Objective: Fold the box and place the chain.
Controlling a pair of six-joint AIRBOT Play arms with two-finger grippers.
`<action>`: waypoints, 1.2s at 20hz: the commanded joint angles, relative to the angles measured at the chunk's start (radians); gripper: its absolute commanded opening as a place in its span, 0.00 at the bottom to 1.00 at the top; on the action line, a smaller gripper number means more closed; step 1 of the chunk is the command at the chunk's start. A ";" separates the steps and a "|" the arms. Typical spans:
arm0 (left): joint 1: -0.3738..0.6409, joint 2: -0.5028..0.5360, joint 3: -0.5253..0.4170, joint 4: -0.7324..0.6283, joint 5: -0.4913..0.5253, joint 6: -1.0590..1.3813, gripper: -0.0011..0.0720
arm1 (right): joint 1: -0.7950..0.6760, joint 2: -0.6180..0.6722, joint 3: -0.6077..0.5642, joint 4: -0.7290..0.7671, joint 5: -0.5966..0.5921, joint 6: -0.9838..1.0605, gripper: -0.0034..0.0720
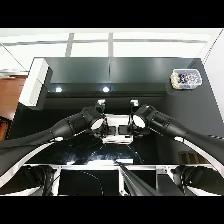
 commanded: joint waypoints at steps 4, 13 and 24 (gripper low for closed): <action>0.001 0.000 0.000 0.000 -0.011 0.000 0.06 | 0.000 0.068 0.015 -0.056 0.053 -0.008 0.63; 0.001 0.000 0.000 0.006 -0.016 0.000 0.06 | -0.111 0.481 0.013 -0.440 0.163 -0.030 0.63; 0.007 0.000 0.000 0.023 -0.008 0.000 0.06 | -0.820 0.309 -0.038 -0.470 -0.486 -0.164 0.98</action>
